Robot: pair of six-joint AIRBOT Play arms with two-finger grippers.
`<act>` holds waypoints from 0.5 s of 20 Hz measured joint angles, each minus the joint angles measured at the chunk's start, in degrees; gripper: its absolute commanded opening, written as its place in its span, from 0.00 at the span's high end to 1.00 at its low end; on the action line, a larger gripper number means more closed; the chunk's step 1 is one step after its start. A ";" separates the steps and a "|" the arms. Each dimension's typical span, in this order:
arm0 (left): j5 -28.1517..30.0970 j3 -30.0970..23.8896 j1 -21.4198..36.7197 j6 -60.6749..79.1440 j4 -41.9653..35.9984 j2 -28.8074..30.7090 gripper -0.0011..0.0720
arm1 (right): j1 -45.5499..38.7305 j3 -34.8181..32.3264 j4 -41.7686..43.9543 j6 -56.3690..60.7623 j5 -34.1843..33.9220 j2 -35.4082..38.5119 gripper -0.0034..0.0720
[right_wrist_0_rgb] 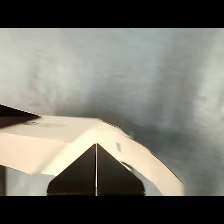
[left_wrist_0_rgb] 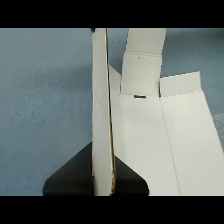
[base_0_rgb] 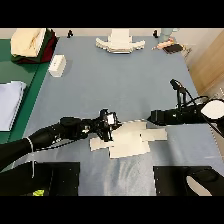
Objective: Fold the box.
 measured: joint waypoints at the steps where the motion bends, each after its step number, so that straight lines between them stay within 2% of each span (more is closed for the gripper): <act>1: 0.44 0.02 0.15 -0.02 0.00 0.04 0.97 | 0.00 -0.20 -2.71 1.68 1.03 0.26 0.95; 6: 0.55 0.07 1.14 0.07 0.02 0.13 0.97 | 0.00 -3.65 -9.31 5.84 2.43 0.85 0.95; 10: -4.66 0.07 1.20 0.46 0.15 0.13 0.97 | 0.00 -7.91 -10.71 6.78 -1.46 0.76 0.95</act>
